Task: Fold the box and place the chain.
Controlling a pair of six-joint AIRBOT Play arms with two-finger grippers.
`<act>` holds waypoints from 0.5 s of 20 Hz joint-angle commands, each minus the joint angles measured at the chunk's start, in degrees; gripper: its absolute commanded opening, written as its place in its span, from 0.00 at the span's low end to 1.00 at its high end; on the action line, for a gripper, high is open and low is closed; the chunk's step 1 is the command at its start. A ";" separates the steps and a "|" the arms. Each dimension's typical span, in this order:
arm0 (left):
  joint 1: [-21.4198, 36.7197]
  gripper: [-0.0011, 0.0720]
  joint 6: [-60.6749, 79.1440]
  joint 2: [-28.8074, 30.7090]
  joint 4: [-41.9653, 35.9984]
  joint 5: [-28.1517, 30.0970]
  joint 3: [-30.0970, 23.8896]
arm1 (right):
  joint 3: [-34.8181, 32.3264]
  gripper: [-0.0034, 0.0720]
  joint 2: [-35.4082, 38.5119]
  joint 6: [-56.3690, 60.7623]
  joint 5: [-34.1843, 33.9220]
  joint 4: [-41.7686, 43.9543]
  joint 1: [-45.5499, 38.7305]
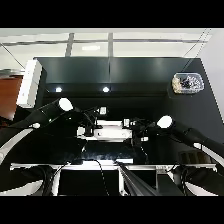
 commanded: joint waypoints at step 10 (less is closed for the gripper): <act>-0.04 0.06 -0.04 -0.02 0.00 -0.22 0.07 | 0.00 0.65 0.00 0.24 -0.15 0.00 0.07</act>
